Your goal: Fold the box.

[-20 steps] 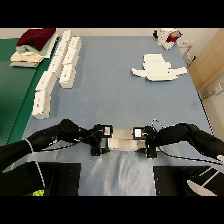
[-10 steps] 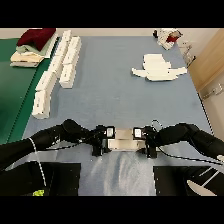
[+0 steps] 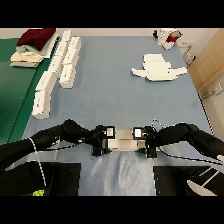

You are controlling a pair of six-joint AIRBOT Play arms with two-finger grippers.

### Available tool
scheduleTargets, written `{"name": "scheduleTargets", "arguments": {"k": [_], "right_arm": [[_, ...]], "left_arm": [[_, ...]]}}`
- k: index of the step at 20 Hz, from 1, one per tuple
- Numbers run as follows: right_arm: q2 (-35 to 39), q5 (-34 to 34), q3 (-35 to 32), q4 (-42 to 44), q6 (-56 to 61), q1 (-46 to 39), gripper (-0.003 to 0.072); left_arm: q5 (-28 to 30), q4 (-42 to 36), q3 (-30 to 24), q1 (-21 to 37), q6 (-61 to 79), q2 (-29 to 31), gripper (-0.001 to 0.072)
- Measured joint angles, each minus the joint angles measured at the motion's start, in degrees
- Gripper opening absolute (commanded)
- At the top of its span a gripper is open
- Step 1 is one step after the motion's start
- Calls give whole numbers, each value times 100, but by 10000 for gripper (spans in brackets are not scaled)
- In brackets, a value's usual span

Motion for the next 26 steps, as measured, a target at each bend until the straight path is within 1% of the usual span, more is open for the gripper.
{"name": "scheduleTargets", "arguments": {"k": [7, 11, 16, 26], "right_arm": [[0, 0, 0, 0, 0, 0, 514], [0, 0, 0, 0, 0, 0, 514], [0, -2, 0, 0, 0, 0, 514], [0, -2, 0, 0, 0, 0, 514]], "left_arm": [[13, 33, -4, 7, -42, 0, 688], [17, 319, -4, -7, -345, 0, 688], [15, 448, -2, -7, -501, 0, 688], [22, 188, 0, -4, -271, 0, 688]]}}
